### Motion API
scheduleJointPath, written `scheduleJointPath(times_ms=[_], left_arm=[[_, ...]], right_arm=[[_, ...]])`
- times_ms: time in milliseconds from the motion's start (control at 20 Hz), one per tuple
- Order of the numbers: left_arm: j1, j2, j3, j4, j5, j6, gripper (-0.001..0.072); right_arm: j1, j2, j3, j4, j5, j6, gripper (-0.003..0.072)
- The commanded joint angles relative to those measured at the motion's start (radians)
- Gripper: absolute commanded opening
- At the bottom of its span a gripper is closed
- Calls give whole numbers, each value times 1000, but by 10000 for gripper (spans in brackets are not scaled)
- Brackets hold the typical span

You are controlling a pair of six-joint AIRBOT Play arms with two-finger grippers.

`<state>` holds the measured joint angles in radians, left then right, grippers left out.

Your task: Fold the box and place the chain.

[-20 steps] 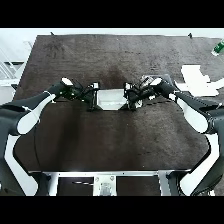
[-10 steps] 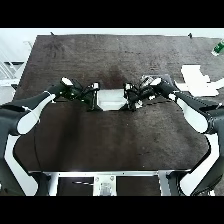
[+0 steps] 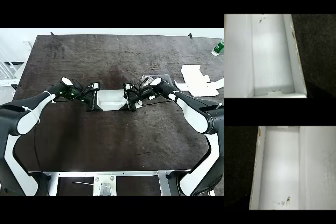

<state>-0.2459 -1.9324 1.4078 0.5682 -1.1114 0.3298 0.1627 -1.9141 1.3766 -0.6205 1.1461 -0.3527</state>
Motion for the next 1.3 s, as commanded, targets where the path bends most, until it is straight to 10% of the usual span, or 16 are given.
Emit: scheduleJointPath(times_ms=[0,450,550,1250], left_arm=[[-1,0,0,0,1,0,543],[-1,0,1,0,13,1,542],[-1,0,1,0,11,1,542],[-1,0,1,1,11,1,542]], right_arm=[[0,0,0,1,-1,0,573],[4,0,1,18,11,-1,575],[4,0,1,18,11,0,720],[-87,130,2,-209,16,153,720]])
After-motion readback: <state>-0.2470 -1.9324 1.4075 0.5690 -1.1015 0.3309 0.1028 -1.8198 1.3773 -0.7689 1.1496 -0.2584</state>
